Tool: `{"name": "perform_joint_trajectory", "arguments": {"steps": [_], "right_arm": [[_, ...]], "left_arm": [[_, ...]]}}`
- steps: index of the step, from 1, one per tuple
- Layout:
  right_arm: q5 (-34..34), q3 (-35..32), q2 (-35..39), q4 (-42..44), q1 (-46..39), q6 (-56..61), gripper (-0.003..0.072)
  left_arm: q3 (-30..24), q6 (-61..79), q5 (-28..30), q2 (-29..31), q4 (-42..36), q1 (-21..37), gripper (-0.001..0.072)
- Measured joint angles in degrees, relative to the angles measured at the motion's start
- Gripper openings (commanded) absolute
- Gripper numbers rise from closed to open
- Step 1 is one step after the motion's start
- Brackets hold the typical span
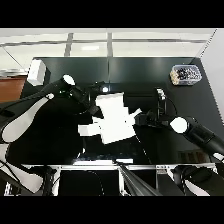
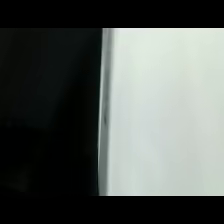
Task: Fold the box and place the chain.
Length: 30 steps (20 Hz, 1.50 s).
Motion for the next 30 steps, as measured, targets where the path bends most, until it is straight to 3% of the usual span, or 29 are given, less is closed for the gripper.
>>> {"name": "perform_joint_trajectory", "arguments": {"steps": [4, 8, 11, 15, 20, 30], "right_arm": [[7.8, 2.4, 2.3, -6.4, -2.6, 0.0, 0.0639], [17.7, 6.7, 7.6, -17.6, -6.9, 0.0, 0.0638], [22.1, 8.3, 10.9, -26.7, -8.8, -0.1, 0.0639], [25.0, 9.1, 12.5, -35.2, -9.7, -0.1, 0.0638], [23.5, 8.7, 13.0, -34.5, -9.9, -0.2, 0.0638], [16.6, 0.1, 13.0, -24.5, -6.7, -15.3, 0.0638]], "left_arm": [[0.0, 0.6, -0.7, 2.3, 0.9, 0.0, 0.002], [-1.4, 1.1, -0.8, 9.2, 3.4, -0.4, 0.002], [-7.2, 4.9, 4.0, 17.1, 2.7, -2.4, 0.0022], [-16.6, 18.1, 16.3, 24.7, 0.5, -6.5, 0.0025], [-20.3, 31.8, 26.9, 24.7, -0.7, -10.5, 0.0025], [-21.2, 40.2, 31.7, 18.5, -1.2, -12.6, 0.0025]]}}
